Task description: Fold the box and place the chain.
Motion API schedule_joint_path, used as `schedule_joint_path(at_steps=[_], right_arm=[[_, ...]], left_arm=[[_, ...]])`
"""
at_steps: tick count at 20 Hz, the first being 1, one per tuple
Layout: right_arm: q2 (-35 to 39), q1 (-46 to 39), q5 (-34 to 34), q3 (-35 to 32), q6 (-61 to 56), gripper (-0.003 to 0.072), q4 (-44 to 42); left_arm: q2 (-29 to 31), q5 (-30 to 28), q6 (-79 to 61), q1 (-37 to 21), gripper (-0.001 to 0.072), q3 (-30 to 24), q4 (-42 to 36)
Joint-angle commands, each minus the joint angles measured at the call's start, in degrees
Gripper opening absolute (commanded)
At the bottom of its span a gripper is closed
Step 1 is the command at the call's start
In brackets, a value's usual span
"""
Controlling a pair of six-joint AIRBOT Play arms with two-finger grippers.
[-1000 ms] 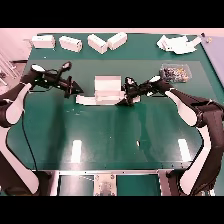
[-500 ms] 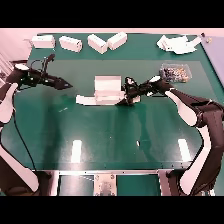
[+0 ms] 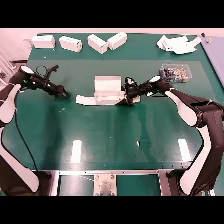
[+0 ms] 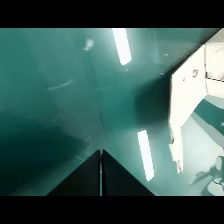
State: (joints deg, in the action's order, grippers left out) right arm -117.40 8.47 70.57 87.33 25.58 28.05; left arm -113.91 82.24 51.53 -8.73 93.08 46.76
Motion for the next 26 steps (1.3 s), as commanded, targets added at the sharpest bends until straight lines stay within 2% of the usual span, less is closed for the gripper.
schedule_joint_path(at_steps=[1, 9, 14, 18, 20, 26], right_arm=[[0.0, 0.0, 0.0, 0.0, 0.0, 0.0563, 0.0], [0.0, 0.0, 0.0, 0.0, 0.0, 0.0563, 0.0], [0.0, 0.0, 0.0, 0.0, 0.0, 0.0563, 0.0], [0.0, 0.0, 0.0, 0.0, 0.0, 0.0563, 0.0], [0.0, 0.0, 0.0, 0.0, 0.0, 0.0563, 0.0], [0.0, 0.0, 0.0, 0.0, 0.0, 0.0563, 0.0]], left_arm=[[0.0, -0.9, 2.5, 2.5, 0.0016, -1.7, -0.5], [0.0, -0.7, 1.1, 7.5, 0.0016, -6.2, -7.7], [0.1, -3.6, -4.0, 8.0, 0.0014, -9.9, -18.1], [5.5, -10.8, -6.4, 9.1, 0.0013, -12.9, -16.7], [7.5, -11.8, -6.5, 9.2, 0.0014, -13.9, -15.7], [8.4, -13.0, -6.6, 11.1, 0.0014, -13.9, -16.7]])
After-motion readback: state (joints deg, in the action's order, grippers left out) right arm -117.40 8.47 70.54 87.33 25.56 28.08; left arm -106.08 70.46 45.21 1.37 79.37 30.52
